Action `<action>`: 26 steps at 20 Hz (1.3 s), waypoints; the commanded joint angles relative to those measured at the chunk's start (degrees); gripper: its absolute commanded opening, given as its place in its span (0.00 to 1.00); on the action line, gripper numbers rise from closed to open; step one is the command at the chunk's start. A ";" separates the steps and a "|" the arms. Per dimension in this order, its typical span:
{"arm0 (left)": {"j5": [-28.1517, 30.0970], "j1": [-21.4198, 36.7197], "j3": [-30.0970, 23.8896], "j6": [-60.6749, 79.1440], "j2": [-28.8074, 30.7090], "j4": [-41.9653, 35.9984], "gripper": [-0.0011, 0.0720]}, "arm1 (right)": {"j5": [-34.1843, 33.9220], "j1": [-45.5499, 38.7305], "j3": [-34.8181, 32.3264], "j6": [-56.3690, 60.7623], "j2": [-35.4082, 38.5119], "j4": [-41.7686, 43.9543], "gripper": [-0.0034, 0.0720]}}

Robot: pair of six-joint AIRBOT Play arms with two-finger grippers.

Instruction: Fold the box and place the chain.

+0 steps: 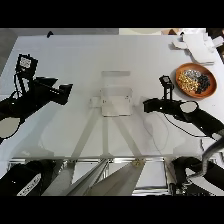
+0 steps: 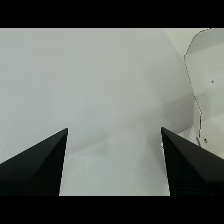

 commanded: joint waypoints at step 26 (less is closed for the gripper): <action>-1.14 0.09 3.21 2.54 -1.62 1.92 0.73 | 1.53 0.07 -0.04 0.02 -0.02 0.02 0.06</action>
